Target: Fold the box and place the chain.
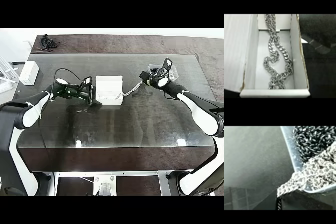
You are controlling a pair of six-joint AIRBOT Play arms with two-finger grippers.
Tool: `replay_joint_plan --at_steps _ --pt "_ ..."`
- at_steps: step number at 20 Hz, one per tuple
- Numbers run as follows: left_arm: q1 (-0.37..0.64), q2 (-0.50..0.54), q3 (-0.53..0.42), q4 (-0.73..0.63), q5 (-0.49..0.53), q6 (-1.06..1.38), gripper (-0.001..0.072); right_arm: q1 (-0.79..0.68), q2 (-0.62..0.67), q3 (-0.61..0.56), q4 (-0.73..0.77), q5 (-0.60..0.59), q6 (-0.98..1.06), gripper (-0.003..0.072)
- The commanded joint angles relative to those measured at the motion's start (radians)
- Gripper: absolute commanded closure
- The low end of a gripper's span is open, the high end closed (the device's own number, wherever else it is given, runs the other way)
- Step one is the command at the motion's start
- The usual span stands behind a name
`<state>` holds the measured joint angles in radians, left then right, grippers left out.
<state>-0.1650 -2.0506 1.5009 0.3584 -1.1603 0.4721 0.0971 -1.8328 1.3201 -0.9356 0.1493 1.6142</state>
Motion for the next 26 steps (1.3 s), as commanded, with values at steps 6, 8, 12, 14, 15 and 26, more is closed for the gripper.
replay_joint_plan --at_steps 6,8,12,14,15,26 --pt "0.000 0.000 0.000 0.000 0.000 0.000 0.0401 0.084 0.327 0.001 -0.058 0.031 -0.030 0.0679" --pt "0.000 0.000 0.000 0.000 0.000 0.000 0.0401 0.148 0.449 0.001 -0.142 0.055 -0.030 0.0679" --pt "0.000 0.000 0.000 0.000 0.000 0.000 0.0401 0.295 0.637 0.001 -0.285 0.060 -0.030 0.0679" --pt "0.000 0.000 0.000 0.000 0.000 0.000 0.0401 0.364 0.691 0.001 -0.327 0.060 -0.030 0.0679" --pt "0.000 0.000 0.000 0.000 0.000 0.000 0.0401 0.397 0.709 0.001 -0.351 0.060 -0.030 0.0680" --pt "0.000 0.000 0.000 0.000 0.000 0.000 0.0401 0.560 0.705 -0.161 -0.366 0.057 0.014 0.0679"
